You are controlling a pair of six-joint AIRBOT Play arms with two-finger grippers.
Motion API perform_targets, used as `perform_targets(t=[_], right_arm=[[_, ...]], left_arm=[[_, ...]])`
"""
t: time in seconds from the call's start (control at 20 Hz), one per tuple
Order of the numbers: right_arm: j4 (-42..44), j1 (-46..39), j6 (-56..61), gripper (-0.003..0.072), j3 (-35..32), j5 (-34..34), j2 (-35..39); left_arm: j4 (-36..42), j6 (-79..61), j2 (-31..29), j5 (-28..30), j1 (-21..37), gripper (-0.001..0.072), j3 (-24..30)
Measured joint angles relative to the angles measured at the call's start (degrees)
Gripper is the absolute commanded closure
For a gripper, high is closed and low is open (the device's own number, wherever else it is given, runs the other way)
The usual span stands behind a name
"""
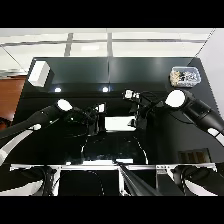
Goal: Fold the box and place the chain.
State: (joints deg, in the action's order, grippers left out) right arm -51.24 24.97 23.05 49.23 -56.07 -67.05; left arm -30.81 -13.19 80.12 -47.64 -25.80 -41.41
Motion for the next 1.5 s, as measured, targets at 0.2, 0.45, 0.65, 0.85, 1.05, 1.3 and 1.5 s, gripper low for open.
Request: perform_targets(t=[0.2, 0.45, 0.65, 0.85, 1.05, 1.3, 1.5], right_arm=[[1.86, 0.11, -3.34, 0.0219, -0.35, -0.13, -0.92], [2.47, 0.11, -4.76, 0.0462, -0.48, -0.37, -1.25], [2.62, 0.11, -5.05, 0.0456, -0.79, -0.42, -1.33], [2.69, 0.11, -5.07, 0.0455, -1.31, -0.42, -1.36], [2.71, 0.13, -5.07, 0.0405, -1.75, -0.59, -1.40], [2.69, 0.13, -5.07, 0.0352, -1.97, -0.48, -1.40], [2.67, 0.11, -5.07, 0.0307, -2.86, -0.31, -1.38]], left_arm=[[-0.02, -0.02, 0.00, -0.02, 0.00, 0.0338, 0.00], [-0.02, -0.02, 0.00, -0.04, 0.00, 0.0338, 0.00], [-0.02, -0.07, 0.00, -0.04, 0.00, 0.0338, 0.00], [-0.02, -0.07, 0.00, -0.04, 0.00, 0.0338, 0.00], [-0.02, -0.07, 0.00, -0.07, 0.00, 0.0338, 0.00], [-0.02, -0.07, 0.00, -0.09, 0.00, 0.0338, 0.00], [-0.02, -0.07, 0.00, -0.11, 0.00, 0.0338, 0.00]])
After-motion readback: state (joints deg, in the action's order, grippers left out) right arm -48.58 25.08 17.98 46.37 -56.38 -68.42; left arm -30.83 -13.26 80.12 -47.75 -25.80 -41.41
